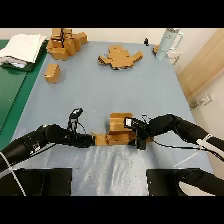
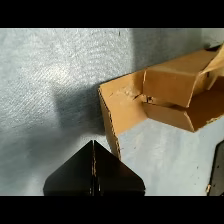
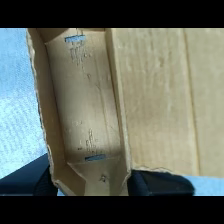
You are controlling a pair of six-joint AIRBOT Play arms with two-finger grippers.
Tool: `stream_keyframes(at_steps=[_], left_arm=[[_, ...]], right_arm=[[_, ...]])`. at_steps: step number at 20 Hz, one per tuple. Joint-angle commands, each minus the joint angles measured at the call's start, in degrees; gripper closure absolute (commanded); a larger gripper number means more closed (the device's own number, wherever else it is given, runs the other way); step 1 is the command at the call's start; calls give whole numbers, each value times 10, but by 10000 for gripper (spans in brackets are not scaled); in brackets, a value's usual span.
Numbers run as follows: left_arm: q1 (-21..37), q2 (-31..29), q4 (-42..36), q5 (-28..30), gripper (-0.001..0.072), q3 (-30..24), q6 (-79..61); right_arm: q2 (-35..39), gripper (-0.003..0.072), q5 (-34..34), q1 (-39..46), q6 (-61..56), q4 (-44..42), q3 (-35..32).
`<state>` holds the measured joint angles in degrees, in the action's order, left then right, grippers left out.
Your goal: Fold the box.
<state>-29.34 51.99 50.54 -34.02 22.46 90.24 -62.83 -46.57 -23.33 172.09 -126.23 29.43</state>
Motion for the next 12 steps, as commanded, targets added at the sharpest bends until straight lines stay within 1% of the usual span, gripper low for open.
stream_keyframes(at_steps=[1,5,11,12], left_arm=[[-31,14,-19,49,695,0,9],[-68,15,-30,56,695,14,7],[-75,15,-26,33,693,65,-10],[-74,15,-28,30,677,69,-6]], right_arm=[[0,173,0,0,0,0,0],[0,173,0,0,0,0,0],[0,173,0,0,0,0,0],[0,173,0,0,0,0,0]])
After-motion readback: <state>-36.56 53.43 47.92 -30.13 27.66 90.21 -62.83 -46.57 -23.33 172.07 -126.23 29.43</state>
